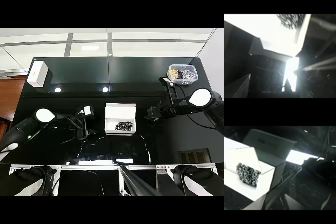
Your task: Fold the box and place the chain.
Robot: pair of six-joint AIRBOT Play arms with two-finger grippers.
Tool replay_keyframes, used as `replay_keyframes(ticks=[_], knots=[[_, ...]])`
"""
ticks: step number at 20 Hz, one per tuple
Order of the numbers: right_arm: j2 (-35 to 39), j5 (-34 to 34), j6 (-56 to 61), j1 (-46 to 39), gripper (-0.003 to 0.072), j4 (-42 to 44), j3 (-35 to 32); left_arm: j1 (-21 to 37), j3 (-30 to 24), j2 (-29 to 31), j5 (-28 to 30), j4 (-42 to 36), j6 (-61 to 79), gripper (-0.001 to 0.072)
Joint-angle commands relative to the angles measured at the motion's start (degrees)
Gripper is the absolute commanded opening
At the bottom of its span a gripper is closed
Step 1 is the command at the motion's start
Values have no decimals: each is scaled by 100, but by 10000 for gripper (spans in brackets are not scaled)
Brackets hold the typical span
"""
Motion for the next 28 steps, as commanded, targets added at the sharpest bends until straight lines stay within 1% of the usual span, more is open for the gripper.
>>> replay_keyframes(ticks=[1, 4, 6, 9, 14, 21, 24, 28], knots=[[2, -96, 26, 0, 295, 7, 2, -20, 297, -669, -330, -258, 968, 716], [4, -92, 33, 0, 295, 46, 2, -28, 470, -1069, -376, -911, 1384, 716], [4, -96, 31, 0, 295, 46, 2, -79, 568, -1215, -442, -916, 1438, 716], [4, -98, 31, 0, 295, 44, 2, -98, 588, -1231, -463, -1095, 1445, 716], [4, -98, 28, 0, 295, 44, 2, -365, 588, -1231, -393, -1088, 1438, 715], [4, -116, 28, 0, 295, 44, 2, -380, 588, -1233, -341, -1084, 1416, 715], [2, -170, 31, 2, 295, 46, 2, -470, 619, -1257, -94, -1027, 1196, 715], [2, -201, 28, 0, 295, 44, 2, -645, 748, -1360, -74, -852, 1161, 715]])
